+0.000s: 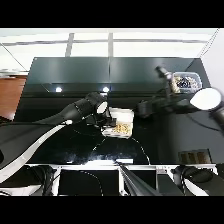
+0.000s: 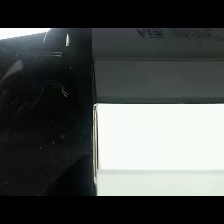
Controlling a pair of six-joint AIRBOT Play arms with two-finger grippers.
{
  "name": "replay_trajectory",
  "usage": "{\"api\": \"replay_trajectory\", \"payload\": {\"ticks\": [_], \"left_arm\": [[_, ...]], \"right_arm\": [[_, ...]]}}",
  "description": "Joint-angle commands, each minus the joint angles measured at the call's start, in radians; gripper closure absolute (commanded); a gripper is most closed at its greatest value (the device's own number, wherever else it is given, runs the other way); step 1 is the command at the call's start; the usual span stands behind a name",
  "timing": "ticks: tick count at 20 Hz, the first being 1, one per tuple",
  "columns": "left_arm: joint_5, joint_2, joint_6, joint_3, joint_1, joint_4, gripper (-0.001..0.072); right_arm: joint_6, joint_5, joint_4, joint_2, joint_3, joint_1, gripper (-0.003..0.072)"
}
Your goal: Fold the box and place the chain.
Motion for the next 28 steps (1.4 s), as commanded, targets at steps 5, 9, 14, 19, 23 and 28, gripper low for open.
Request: {"api": "replay_trajectory", "payload": {"ticks": [5, 9, 14, 19, 23, 28], "left_arm": [[0.043, -0.006, -0.105, 0.002, 0.0, -0.012, 0.068], [0.008, -0.005, -0.123, 0.029, 0.0, -0.012, 0.0301], [-0.153, 0.057, 0.21, 0.184, -0.006, 0.017, 0.0264], [-0.277, 0.278, 0.452, 0.106, 0.097, 0.312, 0.0264], [-0.014, 0.462, 0.616, -0.172, 0.462, -0.011, 0.0265], [0.045, 0.5, 1.905, -0.491, 0.715, -0.864, 0.0263]], "right_arm": [[-0.052, 0.076, -0.058, 0.082, 0.06, -0.243, 0.035], [-0.052, 0.06, -0.068, 0.082, 0.06, -0.262, 0.035], [-0.051, 0.053, -0.062, 0.082, 0.06, -0.264, 0.035], [-0.048, 0.044, -0.081, 0.082, 0.06, -0.27, 0.0351], [-0.043, 0.011, -0.122, 0.082, 0.06, -0.27, 0.035], [-0.04, -0.006, -0.134, 0.082, 0.06, -0.27, 0.035]]}}
